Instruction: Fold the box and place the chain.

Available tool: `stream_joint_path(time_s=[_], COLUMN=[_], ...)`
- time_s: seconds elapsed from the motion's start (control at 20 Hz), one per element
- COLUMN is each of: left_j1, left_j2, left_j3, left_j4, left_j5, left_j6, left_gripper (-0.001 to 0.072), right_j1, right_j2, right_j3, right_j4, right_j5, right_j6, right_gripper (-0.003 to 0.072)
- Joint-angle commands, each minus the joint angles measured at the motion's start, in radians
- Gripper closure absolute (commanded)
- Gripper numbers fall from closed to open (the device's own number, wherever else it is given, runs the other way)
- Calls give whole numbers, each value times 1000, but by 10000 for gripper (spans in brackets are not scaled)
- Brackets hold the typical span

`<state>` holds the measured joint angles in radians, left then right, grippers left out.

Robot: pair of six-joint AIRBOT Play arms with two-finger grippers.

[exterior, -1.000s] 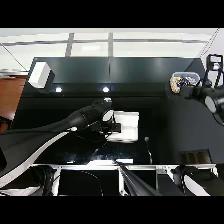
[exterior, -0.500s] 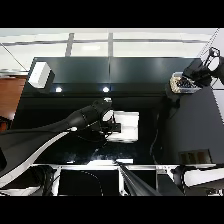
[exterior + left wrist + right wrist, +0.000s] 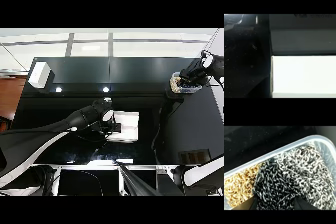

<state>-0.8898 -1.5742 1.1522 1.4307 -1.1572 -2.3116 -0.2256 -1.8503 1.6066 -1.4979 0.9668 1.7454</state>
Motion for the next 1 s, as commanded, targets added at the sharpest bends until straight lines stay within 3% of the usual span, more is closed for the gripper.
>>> stream_joint_path(time_s=[0.0, 0.1, 0.15, 0.2, 0.5, 0.6, 0.8, 0.95], left_j1=[0, 0, 0, 0, 0, 0, 0, 0], left_j2=[1, 1, 1, 1, 1, 1, 1, 1], left_j3=[1, 1, 1, 1, 1, 1, 1, 1], left_j4=[0, 0, 0, 0, 0, 0, 0, 0], left_j5=[0, 2, 2, 2, 2, 5, 4, 4], left_j6=[0, 0, 0, 0, 0, 0, 0, 0], left_gripper=[683, 683, 683, 683, 683, 683, 683, 683], right_j1=[-1, -1, -1, -1, 1, 13, 31, 35], right_j2=[-12, -12, -11, -11, 99, 170, 359, 501], right_j3=[6, 6, 10, 23, 93, 92, 92, 79], right_j4=[-5, -3, -3, -3, 22, 93, 116, 229], right_j5=[2, 18, 29, 56, 174, 250, 259, 393], right_j6=[-16, -37, -70, -98, -175, -281, -325, -394], right_gripper=[196, 196, 343, 655, 675, 676, 677, 678])
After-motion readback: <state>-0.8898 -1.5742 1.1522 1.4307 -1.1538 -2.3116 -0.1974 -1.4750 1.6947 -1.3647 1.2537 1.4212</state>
